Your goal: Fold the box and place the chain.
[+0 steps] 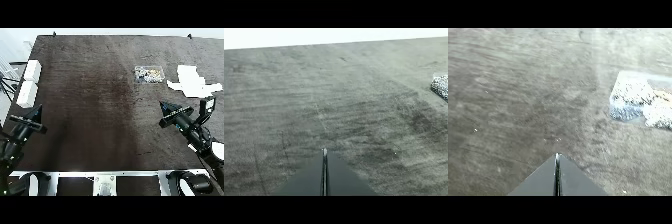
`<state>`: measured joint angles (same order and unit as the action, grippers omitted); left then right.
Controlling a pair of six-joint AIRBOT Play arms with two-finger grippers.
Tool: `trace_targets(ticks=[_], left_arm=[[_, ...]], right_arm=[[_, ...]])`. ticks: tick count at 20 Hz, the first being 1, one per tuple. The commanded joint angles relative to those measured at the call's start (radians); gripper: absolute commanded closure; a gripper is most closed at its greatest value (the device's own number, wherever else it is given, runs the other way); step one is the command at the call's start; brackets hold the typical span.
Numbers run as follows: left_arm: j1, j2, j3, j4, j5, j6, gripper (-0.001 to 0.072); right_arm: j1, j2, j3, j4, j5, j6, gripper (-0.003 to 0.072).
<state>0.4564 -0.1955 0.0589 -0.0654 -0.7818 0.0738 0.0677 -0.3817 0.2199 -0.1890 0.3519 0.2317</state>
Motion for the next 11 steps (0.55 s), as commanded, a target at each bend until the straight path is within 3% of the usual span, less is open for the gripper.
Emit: trace_targets(ticks=[1, 11], left_arm=[[0.001, 0.006, -0.033, 0.019, -0.003, -0.043, 0.0690], [0.001, 0.006, -0.033, 0.034, -0.004, -0.043, 0.0689]], right_arm=[[0.001, 0.007, -0.026, -0.005, -0.019, 0.000, 0.0689], [0.000, 0.007, -0.031, -0.005, -0.019, 0.000, 0.0688]])
